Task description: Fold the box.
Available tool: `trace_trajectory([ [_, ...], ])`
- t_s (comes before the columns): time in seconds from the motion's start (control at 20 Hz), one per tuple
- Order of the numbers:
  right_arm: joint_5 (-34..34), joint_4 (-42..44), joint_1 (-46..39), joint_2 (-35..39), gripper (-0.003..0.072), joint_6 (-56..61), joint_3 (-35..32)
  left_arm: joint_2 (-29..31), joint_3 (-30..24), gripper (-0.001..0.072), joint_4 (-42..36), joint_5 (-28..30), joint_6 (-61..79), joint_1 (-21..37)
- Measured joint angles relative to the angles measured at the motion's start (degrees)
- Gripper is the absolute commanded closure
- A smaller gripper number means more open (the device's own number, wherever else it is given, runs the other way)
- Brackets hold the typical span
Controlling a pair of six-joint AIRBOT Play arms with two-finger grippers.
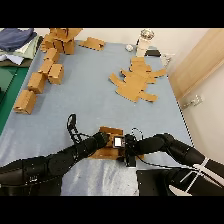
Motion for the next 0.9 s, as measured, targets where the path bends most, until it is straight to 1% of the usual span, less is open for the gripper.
trace_trajectory([
  [0.2,-0.1,-0.1,0.0,0.0,0.0239,0.0,0.0,-0.1,0.5,0.0698,0.6,-1.1,0.3,-0.1],
  [0.3,-0.1,0.0,0.0,0.0,0.0239,0.0,0.0,-1.1,0.6,0.0698,0.6,-2.8,0.9,0.7],
  [0.45,-0.2,-0.1,0.0,0.0,0.0239,0.0,0.0,-3.1,0.6,0.0699,0.5,-7.0,2.1,3.4],
  [0.65,-0.2,-0.1,0.0,0.0,0.0239,0.0,0.0,-4.2,0.7,0.0699,0.5,-11.6,4.3,7.1],
  [0.9,-0.2,-0.1,0.0,0.0,0.0239,0.0,0.0,-4.8,0.7,0.0699,0.4,-14.9,7.2,11.3],
])
